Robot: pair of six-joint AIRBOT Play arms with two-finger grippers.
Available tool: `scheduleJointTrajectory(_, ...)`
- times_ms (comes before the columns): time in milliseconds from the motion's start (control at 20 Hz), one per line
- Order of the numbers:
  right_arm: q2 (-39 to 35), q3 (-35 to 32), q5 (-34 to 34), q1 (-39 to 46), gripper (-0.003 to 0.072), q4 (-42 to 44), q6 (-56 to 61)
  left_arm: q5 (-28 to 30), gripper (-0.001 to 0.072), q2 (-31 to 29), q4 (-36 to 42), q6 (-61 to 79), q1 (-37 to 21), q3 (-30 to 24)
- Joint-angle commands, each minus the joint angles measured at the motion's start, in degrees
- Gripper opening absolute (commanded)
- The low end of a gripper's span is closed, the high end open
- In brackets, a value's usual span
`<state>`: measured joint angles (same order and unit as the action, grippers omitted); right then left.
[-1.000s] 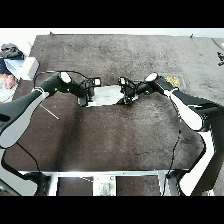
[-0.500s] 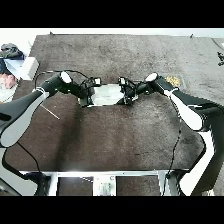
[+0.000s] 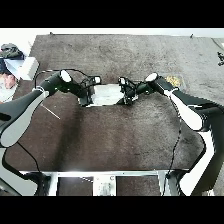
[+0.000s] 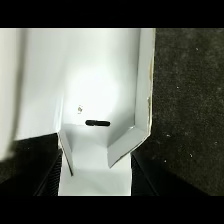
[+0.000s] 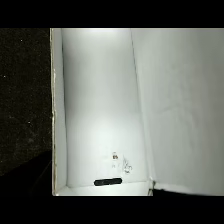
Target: Fold the box and place the chain.
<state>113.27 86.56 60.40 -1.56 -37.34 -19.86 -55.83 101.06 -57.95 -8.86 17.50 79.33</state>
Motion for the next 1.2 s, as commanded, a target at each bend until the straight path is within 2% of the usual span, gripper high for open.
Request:
scheduleJointTrajectory(0,0.02,0.0,0.0,-0.02,0.0537,0.04,-0.04,-0.15,0.046,0.04,-0.59,-0.76,-0.04,-0.15)
scheduleJointTrajectory(100,0.02,-0.02,0.0,-0.02,0.0538,0.04,-0.04,-0.5,0.0459,0.09,1.55,-0.79,-0.04,-0.22)
scheduleJointTrajectory(200,0.02,0.0,0.0,-0.02,0.0538,0.04,-0.04,-1.57,0.035,0.11,2.43,-0.76,-0.04,-0.22)
scheduleJointTrajectory(550,0.02,-0.02,0.0,-0.02,0.0538,0.04,-0.04,-1.6,0.0347,0.11,3.08,-1.62,-0.04,-0.22)
scheduleJointTrajectory(650,0.02,-0.02,0.0,-0.02,0.0538,0.04,-0.04,0.07,0.0133,0.11,3.08,-1.57,-0.04,-0.22)
scheduleJointTrajectory(850,0.02,-0.02,0.0,-0.04,0.0538,0.04,-0.04,1.33,0.0134,0.11,3.76,0.37,-0.04,-0.22)
scheduleJointTrajectory(1000,0.02,0.0,0.0,-0.02,0.0537,0.04,-0.04,1.64,0.0133,0.15,9.9,5.42,-0.04,-0.22)
scheduleJointTrajectory(1150,0.02,-0.02,0.0,-0.02,0.0538,0.04,-0.04,2.64,0.0133,0.15,11.96,7.45,-0.04,-0.24)
